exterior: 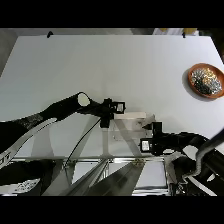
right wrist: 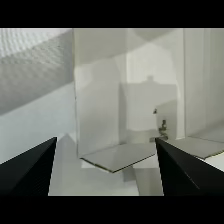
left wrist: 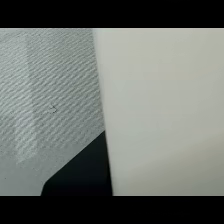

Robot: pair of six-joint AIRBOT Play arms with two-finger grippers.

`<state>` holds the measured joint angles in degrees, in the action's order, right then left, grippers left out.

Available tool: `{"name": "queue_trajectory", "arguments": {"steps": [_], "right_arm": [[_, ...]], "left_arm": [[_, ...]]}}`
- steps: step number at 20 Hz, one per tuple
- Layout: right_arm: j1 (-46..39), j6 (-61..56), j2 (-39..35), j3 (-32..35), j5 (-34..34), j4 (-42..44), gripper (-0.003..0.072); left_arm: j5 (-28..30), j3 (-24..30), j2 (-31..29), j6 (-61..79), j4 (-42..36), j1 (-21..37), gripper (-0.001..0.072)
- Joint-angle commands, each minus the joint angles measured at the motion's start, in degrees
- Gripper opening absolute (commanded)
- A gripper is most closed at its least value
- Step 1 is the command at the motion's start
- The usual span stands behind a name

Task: Fold the box and place the chain.

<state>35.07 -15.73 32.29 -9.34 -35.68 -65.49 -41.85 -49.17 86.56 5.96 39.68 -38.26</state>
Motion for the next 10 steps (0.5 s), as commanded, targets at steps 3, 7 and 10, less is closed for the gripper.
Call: {"name": "queue_trajectory", "arguments": {"steps": [3,7,10], "right_arm": [[-4.6,8.8,2.7,-1.1,2.3,7.5,0.0693],[-9.7,10.0,3.3,-2.7,1.8,12.7,0.0693],[-12.1,16.6,4.5,-3.2,1.6,18.0,0.0693]], "left_arm": [[0.0,0.0,0.0,0.0,0.0,0.0,0.0013],[0.0,0.0,0.0,0.0,0.0,0.0,0.0013],[0.0,0.0,0.0,0.0,0.0,0.0,0.0013]]}}
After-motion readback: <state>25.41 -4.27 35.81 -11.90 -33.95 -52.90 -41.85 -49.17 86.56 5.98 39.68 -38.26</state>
